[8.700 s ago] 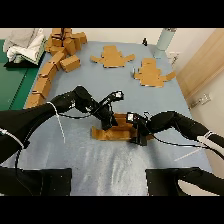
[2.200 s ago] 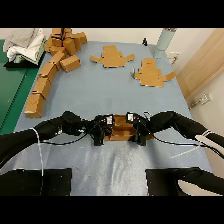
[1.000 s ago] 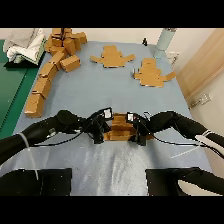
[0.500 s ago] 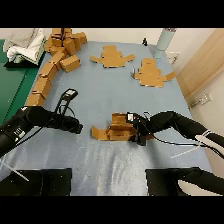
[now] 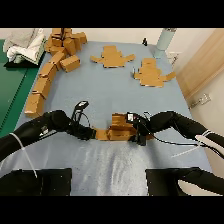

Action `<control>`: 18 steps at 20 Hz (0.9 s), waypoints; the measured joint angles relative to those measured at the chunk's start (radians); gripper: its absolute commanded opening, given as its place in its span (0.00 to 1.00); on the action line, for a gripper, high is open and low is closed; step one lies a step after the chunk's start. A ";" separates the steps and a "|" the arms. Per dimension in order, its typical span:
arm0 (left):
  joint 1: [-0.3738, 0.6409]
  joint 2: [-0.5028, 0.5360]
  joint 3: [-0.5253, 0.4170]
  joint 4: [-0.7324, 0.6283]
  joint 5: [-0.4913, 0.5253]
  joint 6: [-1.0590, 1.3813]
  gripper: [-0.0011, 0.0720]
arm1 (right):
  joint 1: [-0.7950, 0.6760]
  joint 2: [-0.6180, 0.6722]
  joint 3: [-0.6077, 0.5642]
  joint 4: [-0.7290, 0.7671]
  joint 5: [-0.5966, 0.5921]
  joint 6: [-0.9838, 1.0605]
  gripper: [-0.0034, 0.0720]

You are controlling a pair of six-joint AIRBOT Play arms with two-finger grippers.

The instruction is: Fold the box.

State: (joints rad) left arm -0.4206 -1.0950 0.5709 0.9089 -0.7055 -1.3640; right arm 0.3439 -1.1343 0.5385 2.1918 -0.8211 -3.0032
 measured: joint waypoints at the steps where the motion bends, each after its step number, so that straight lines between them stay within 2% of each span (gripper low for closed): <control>1: -0.017 -0.010 0.002 -0.008 0.017 -0.002 0.03 | 0.000 0.000 0.000 0.000 0.000 0.000 0.60; 5: -0.053 -0.028 0.008 -0.073 0.062 0.002 0.03 | 0.000 0.000 0.000 0.000 0.000 0.000 0.60; 12: -0.064 -0.018 0.066 -0.156 -0.011 0.063 0.03 | 0.000 0.000 0.000 0.000 0.000 0.000 0.60; 15: -0.061 -0.011 0.077 -0.098 -0.027 0.029 0.03 | 0.000 0.000 0.000 0.000 0.000 0.000 0.60; 18: -0.032 -0.009 0.082 0.043 -0.041 -0.082 0.03 | 0.000 0.000 0.000 0.000 0.000 0.000 0.60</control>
State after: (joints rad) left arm -0.4530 -1.1038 0.6525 0.9520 -0.7464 -1.4464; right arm 0.3439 -1.1343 0.5385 2.1914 -0.8215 -3.0028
